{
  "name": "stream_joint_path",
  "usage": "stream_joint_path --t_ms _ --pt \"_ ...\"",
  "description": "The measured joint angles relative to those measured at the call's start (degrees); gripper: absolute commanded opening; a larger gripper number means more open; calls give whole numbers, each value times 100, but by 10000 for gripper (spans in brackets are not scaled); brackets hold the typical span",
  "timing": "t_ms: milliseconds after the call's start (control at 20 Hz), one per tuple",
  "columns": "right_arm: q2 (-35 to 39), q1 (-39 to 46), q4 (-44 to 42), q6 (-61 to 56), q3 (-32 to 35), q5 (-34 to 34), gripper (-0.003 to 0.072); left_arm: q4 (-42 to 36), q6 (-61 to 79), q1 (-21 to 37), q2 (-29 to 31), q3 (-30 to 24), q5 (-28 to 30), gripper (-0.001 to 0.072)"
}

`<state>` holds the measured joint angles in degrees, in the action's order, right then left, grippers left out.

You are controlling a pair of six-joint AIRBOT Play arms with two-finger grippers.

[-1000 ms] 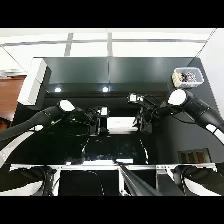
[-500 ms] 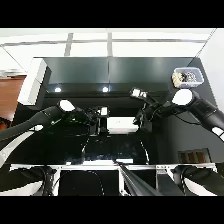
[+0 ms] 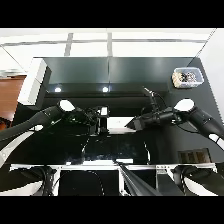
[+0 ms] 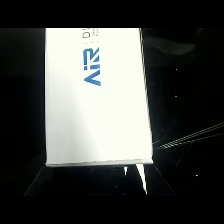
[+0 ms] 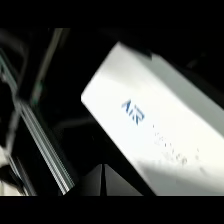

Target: Fold the box and place the chain.

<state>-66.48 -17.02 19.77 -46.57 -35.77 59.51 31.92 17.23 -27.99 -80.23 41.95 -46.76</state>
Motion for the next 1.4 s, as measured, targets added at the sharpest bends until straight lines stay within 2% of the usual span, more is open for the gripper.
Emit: stream_joint_path --t_ms 150,600,700,850,900,950,1000,1250,1400 --pt "-227 -125 -326 -197 114 -455 16 0 0 0 0 0 0 399" --pt "-619 -210 256 -798 111 -787 16 0 -4 0 -2 0 4 400" --pt "-546 -164 426 -671 -55 -619 16 0 -2 0 0 0 2 400" --pt "-153 157 796 -573 -485 138 16 0 -7 2 0 0 2 403" --pt "22 330 1073 -599 -603 396 16 0 -48 7 0 2 4 444" --pt "247 562 1392 -702 -706 608 16 4 -140 7 2 11 9 638" --pt "466 798 1600 -813 -780 713 17 63 -269 7 7 33 33 718" --pt "1486 2116 2942 -1338 -925 1609 17 271 -516 15 330 221 -149 717" --pt "1803 2634 3300 -1493 -935 1897 17 293 -564 9 732 304 -367 715"
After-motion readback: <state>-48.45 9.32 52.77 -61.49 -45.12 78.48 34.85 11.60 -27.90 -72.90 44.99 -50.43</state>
